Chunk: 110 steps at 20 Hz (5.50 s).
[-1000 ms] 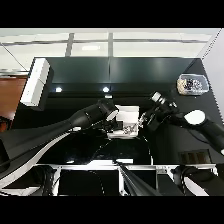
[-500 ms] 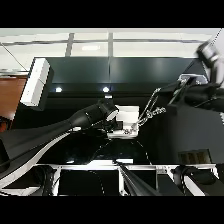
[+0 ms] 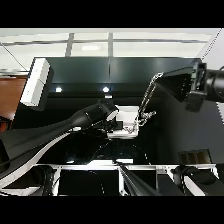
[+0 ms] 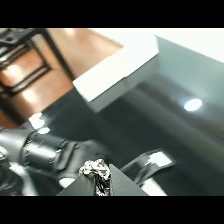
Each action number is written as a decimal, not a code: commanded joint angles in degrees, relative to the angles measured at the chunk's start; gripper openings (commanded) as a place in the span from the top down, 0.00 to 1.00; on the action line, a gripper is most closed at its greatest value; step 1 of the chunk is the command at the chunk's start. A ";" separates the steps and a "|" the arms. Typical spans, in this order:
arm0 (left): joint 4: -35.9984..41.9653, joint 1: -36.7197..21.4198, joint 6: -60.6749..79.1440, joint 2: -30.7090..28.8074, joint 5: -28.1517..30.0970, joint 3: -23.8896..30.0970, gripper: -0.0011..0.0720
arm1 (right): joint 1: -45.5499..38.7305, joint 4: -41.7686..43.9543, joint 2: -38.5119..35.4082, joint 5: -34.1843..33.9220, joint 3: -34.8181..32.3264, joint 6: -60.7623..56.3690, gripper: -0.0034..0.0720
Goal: Fold the box and place the chain.
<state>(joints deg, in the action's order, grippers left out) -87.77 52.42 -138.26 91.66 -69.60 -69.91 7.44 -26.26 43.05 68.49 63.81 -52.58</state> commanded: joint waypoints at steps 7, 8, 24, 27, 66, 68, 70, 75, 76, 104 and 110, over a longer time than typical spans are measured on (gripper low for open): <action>0.00 -0.04 0.02 0.00 0.00 -0.02 0.94 | 3.78 2.12 4.04 -2.62 -17.44 -2.12 0.93; 0.00 -0.04 0.02 0.00 -0.02 -0.02 0.94 | 3.80 2.05 4.20 -3.37 -19.91 -2.10 0.93; -0.02 -0.04 0.02 0.00 0.15 -0.02 0.95 | -0.63 -35.60 5.03 -24.28 -37.11 15.82 0.01; -0.02 -0.04 0.02 0.00 0.11 -0.02 0.94 | -0.63 -30.49 6.84 -29.18 -40.02 32.89 0.01; 0.26 -0.04 0.02 0.00 0.07 -0.02 0.94 | -3.52 -11.65 -1.20 -15.85 -26.05 14.16 0.93; 0.24 -0.04 0.02 0.00 0.07 -0.02 0.94 | -3.74 -11.17 -3.13 -8.46 -20.50 10.12 0.93; 0.26 -0.04 0.02 0.00 0.07 -0.02 0.94 | -3.76 -9.73 -3.50 -2.27 -14.32 6.84 0.93; 0.44 -0.04 0.02 0.00 0.07 -0.02 0.94 | -3.74 -1.29 -3.50 -0.07 -6.27 3.26 0.93; 0.44 -0.04 0.02 0.00 0.07 -0.02 0.94 | -3.72 -0.42 -3.39 0.17 -6.29 2.71 0.93; 1.25 -0.35 0.09 0.02 1.84 -0.02 0.94 | -12.44 -25.24 3.02 -3.54 -24.55 -9.33 0.52; 1.11 -0.87 0.44 -0.26 1.53 -0.22 0.86 | -12.44 -25.31 3.02 -4.09 -24.61 -9.33 0.52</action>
<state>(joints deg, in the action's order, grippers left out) -86.59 51.77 -137.95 91.64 -67.92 -70.00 -4.84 -51.31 46.11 64.82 39.18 -61.84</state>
